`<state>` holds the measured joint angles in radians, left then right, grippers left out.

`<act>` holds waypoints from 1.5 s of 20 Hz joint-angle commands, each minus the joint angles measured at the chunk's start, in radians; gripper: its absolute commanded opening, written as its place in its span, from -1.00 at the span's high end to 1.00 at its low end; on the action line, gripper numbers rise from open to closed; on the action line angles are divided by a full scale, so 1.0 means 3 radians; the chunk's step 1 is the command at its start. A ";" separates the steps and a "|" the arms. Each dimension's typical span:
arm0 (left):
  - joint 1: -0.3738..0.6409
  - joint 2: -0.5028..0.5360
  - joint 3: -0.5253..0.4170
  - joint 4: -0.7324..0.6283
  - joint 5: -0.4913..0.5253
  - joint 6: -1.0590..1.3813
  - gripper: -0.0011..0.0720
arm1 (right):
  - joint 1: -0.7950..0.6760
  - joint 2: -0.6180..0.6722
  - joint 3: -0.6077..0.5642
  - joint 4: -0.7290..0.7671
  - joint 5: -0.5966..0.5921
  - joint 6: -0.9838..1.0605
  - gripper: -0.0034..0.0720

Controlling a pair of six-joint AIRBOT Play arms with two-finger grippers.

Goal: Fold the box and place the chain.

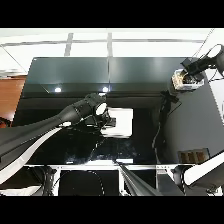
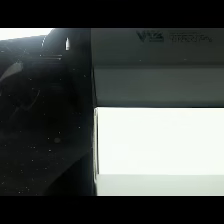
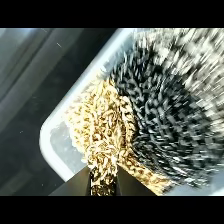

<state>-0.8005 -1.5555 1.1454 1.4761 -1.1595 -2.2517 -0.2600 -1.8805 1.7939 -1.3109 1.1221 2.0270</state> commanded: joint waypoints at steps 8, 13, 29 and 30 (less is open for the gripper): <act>0.0001 -0.0001 0.0000 0.0000 0.0001 -0.0001 0.89 | -0.0201 0.1695 0.0003 0.0454 0.0111 -0.1718 0.87; 0.0001 -0.0001 0.0000 0.0001 0.0003 0.0000 0.89 | -0.0186 0.2233 0.0001 0.1207 0.0423 -0.1990 0.87; 0.0001 -0.0001 0.0000 0.0001 -0.0003 0.0000 0.89 | 0.1086 0.3126 -0.1100 0.2063 0.1324 -0.2365 0.87; 0.0001 -0.0001 0.0000 0.0001 -0.0003 0.0000 0.89 | 0.1147 0.3126 -0.1251 0.2154 0.1311 -0.2403 0.87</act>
<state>-0.8005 -1.5555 1.1454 1.4761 -1.1595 -2.2517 0.0223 -0.9527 1.5230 -0.7769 1.4887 1.3396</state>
